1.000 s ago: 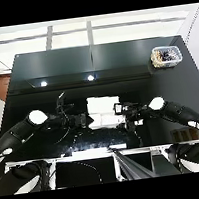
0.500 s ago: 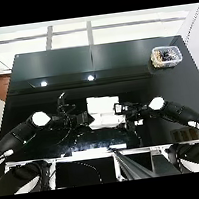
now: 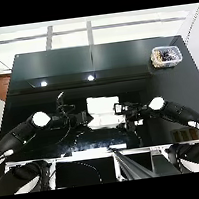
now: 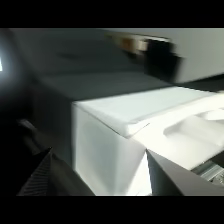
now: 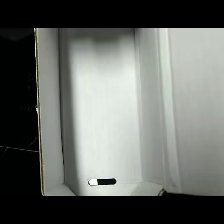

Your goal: Fold the box and place the chain.

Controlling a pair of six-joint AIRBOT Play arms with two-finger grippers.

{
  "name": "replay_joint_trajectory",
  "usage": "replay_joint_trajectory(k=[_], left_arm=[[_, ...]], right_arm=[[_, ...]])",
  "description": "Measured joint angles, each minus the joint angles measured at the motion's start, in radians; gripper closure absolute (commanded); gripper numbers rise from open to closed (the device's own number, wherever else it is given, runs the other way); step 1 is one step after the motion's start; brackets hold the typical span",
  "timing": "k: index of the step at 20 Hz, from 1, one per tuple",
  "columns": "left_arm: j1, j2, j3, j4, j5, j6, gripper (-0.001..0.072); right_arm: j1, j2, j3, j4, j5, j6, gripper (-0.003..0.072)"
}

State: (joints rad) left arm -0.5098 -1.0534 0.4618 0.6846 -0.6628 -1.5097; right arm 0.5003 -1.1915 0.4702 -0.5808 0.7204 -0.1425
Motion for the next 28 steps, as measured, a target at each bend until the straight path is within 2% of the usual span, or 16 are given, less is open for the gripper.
replay_joint_trajectory(k=[8,10,19,22,26,28], left_arm=[[-0.004,0.0,0.01,0.005,0.016,-0.02,0.0015],[-0.02,0.0,0.032,0.063,0.014,-0.061,0.0015],[-0.179,-0.001,0.122,0.475,-0.042,-0.422,0.0015],[-0.208,-0.009,0.129,0.542,-0.045,-0.49,0.0019],[-0.223,-0.031,0.156,0.58,-0.073,-0.531,0.0086],[-0.237,-0.059,0.19,0.608,-0.111,-0.565,0.0086]], right_arm=[[0.0,0.0,0.0,0.0,0.0,0.0,0.0279],[0.0,0.0,0.0,0.0,0.0,0.0,0.028],[0.0,0.0,0.0,0.0,0.0,0.0,0.028],[0.0,0.0,0.0,0.0,0.0,0.0,0.0279],[0.0,0.0,0.0,0.0,0.0,0.0,0.028],[0.0,0.0,0.0,0.0,0.0,0.0,0.028]])
